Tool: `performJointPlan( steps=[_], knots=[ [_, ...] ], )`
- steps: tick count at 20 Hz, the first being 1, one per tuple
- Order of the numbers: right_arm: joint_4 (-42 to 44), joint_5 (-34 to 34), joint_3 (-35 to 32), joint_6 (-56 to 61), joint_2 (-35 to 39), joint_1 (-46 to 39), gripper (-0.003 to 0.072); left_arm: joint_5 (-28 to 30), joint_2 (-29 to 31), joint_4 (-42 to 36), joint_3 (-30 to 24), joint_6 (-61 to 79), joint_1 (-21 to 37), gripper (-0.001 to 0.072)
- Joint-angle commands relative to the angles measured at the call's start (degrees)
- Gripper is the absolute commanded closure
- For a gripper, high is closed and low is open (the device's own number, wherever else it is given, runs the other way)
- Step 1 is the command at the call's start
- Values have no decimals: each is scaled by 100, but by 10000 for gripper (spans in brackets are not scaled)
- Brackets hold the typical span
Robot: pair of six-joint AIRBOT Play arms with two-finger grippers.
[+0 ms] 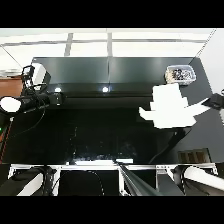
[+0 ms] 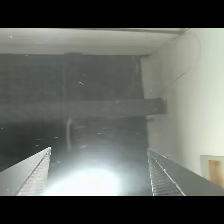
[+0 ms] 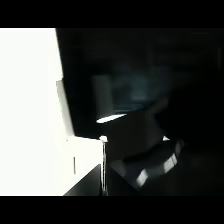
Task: Fold the box and place the chain.
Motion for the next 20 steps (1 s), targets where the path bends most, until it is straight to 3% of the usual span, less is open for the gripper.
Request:
performJointPlan(
  steps=[1,5,8,12,20],
  knots=[
    [1589,-966,-1792,-442,1558,560,667,-190,-7,-492,2,2,-17,0],
    [2756,-2601,-3746,-682,3091,2310,666,-601,-192,-531,11,44,-372,-1],
    [2758,-3471,-4500,-385,3338,3591,666,-898,-669,-1123,160,170,-656,-1],
    [2828,-4330,-4719,9,3338,4723,666,-2221,-2024,-3589,669,1985,-695,-1],
    [3042,-4487,-4719,26,3338,4972,666,-3254,-3906,-3654,2020,2048,-1582,-1]
  ],
)
